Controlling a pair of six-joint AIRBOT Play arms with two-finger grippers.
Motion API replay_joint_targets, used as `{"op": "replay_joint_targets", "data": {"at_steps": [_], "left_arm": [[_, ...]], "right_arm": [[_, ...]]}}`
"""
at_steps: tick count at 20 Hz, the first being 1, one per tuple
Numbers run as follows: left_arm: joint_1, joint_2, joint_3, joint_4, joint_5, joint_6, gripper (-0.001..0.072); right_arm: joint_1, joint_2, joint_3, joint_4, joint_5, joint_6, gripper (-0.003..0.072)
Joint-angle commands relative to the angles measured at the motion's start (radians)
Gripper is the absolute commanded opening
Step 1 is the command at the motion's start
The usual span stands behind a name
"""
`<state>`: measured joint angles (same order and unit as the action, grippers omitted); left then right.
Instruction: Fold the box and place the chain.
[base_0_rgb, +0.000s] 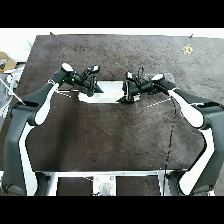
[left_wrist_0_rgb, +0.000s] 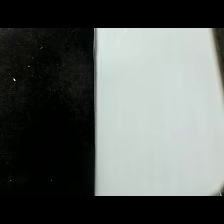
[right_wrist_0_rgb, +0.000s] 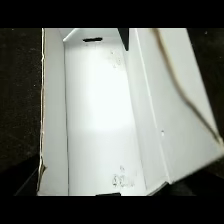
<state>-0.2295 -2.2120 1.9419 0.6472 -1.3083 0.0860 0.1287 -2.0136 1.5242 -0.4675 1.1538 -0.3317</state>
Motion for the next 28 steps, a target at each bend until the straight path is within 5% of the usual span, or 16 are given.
{"op": "replay_joint_targets", "data": {"at_steps": [1,11,15,28], "left_arm": [[0.000,-0.001,0.000,0.000,0.000,-0.002,0.0011],[0.000,-0.001,0.000,0.000,0.000,-0.002,0.0012],[0.000,-0.001,0.000,0.000,0.000,-0.002,0.0011],[0.000,-0.001,0.000,0.000,0.000,-0.002,0.0012]], "right_arm": [[0.001,-0.054,0.060,0.000,0.046,0.019,0.0670],[0.008,-0.094,0.081,-0.027,0.052,0.019,0.0614],[0.008,-0.094,0.081,-0.026,0.032,0.019,0.0378],[0.008,-0.094,0.081,-0.045,0.020,0.018,0.0375]]}}
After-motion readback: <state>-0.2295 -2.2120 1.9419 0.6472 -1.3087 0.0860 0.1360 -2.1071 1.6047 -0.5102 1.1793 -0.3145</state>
